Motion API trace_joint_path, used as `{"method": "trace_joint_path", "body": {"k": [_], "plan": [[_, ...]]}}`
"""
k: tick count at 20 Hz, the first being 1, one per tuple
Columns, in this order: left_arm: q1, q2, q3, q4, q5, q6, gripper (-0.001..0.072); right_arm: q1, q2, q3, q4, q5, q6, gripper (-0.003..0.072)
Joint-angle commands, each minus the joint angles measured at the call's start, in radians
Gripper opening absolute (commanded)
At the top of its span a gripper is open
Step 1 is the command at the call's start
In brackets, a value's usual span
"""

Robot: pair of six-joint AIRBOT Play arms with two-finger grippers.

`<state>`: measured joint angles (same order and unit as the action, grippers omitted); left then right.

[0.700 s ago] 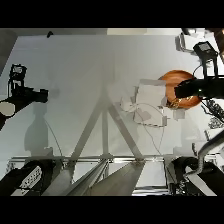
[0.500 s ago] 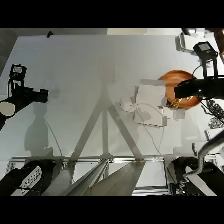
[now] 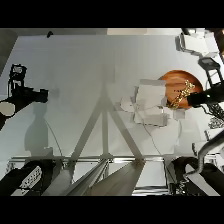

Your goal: Fold the box and place the chain.

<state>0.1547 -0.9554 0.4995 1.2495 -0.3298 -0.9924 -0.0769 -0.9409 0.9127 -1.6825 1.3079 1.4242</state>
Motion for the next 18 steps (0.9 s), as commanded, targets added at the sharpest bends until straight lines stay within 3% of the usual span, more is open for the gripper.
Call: {"method": "trace_joint_path", "body": {"k": [1,4,9,18], "plan": [[0.0,0.001,0.0,0.0,0.0,0.0,0.0697,-0.197,-0.055,-0.001,0.129,0.051,-0.056,0.0409],[0.0,0.001,0.0,0.0,0.0,0.0,0.0697,-0.342,-0.113,-0.001,0.259,0.076,-0.161,0.0415],[0.0,0.001,0.0,0.0,0.0,0.0,0.0697,-0.367,-0.256,-0.01,0.351,0.145,-0.303,0.0445],[0.0,0.001,0.0,0.0,0.0,0.0,0.0697,-0.367,-0.336,-0.116,0.401,-0.039,-0.403,0.0429]]}}
